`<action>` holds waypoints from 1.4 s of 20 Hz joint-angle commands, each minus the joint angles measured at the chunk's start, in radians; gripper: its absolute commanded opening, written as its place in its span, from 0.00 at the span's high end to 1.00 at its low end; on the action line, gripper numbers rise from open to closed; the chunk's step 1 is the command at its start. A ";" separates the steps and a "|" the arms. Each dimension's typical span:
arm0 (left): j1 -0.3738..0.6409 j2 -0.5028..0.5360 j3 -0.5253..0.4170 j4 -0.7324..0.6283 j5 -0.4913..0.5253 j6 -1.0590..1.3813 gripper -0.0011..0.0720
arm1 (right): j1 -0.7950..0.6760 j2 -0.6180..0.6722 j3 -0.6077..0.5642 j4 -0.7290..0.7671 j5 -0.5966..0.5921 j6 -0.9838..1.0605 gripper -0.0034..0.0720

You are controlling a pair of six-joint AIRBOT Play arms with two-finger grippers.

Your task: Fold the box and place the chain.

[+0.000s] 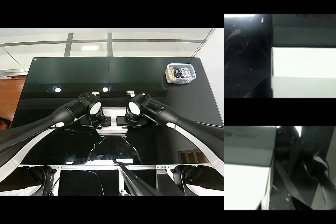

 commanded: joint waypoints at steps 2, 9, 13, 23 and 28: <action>0.000 0.000 0.000 -0.006 0.003 -0.001 0.95 | -0.001 0.179 0.016 -0.008 0.066 -0.106 0.45; 0.000 0.000 0.000 -0.002 0.007 -0.001 0.95 | -0.196 0.411 -0.010 -0.698 0.178 -0.073 0.45; 0.000 0.000 0.000 -0.002 0.007 -0.001 0.95 | -0.484 0.388 -0.144 -0.656 -0.215 -0.041 0.44; 0.011 0.000 0.000 0.002 0.005 0.000 0.95 | -0.822 -0.260 0.525 -0.020 -0.160 -0.035 0.00; 0.011 0.000 0.000 0.002 0.003 0.000 0.95 | -0.869 -0.458 0.781 0.121 -0.095 0.053 0.00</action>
